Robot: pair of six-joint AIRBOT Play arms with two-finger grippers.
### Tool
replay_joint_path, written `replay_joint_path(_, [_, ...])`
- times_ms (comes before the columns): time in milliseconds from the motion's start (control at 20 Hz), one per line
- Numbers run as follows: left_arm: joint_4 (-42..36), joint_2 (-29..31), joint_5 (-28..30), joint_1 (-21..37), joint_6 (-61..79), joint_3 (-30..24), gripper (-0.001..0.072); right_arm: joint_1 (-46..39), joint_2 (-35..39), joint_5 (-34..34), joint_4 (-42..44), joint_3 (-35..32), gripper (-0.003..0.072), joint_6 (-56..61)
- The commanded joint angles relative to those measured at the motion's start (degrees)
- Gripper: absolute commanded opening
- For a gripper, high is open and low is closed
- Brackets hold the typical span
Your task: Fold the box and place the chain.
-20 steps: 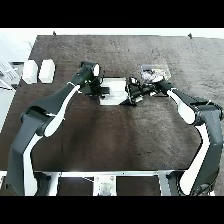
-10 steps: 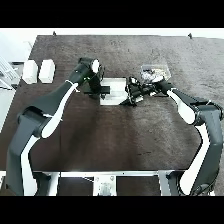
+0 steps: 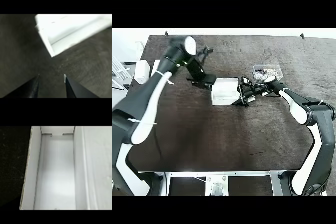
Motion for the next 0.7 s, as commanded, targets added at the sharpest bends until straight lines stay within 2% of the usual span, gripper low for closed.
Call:
replay_joint_path(0, [-10.43, 2.05, 7.74, 5.97, 31.12, -3.26, 0.0377, 0.07, 0.04, 0.02, 0.02, 0.02, 0.058, 0.02])
replay_joint_path(50, [-9.44, 1.9, 10.82, 7.28, 35.04, -5.51, 0.0377, 0.07, 0.04, 0.02, 0.02, 0.02, 0.058, 0.02])
replay_joint_path(100, [-9.94, 1.42, 11.39, 8.22, 40.94, -7.85, 0.0378, 0.04, 0.04, 0.02, 0.02, 0.02, 0.058, 0.02])
replay_joint_path(200, [-10.43, 0.81, 9.99, 9.51, 56.26, -12.35, 0.0377, 0.04, 0.04, 0.02, 0.02, 0.02, 0.058, 0.02])
replay_joint_path(250, [-13.18, 0.59, 10.08, 10.23, 60.87, -14.64, 0.0379, 0.04, 0.04, 0.02, 0.02, 0.02, 0.058, 0.02])
replay_joint_path(300, [-17.07, 0.59, 11.41, 10.71, 64.04, -17.03, 0.0435, 0.09, 0.04, 0.02, 0.02, 0.02, 0.058, 0.02])
replay_joint_path(350, [-21.16, 0.59, 14.03, 11.13, 69.99, -19.45, 0.072, 0.07, 0.04, 0.02, 0.02, 0.02, 0.058, 0.02])
replay_joint_path(450, [-22.18, 0.59, 20.79, 11.37, 82.2, -23.61, 0.072, 0.09, 0.04, 0.02, 0.02, 0.02, 0.058, 0.02])
replay_joint_path(650, [-27.76, 0.59, 26.08, 11.41, 92.63, -30.16, 0.072, 0.04, 0.04, 0.02, 0.02, 0.02, 0.058, 0.02])
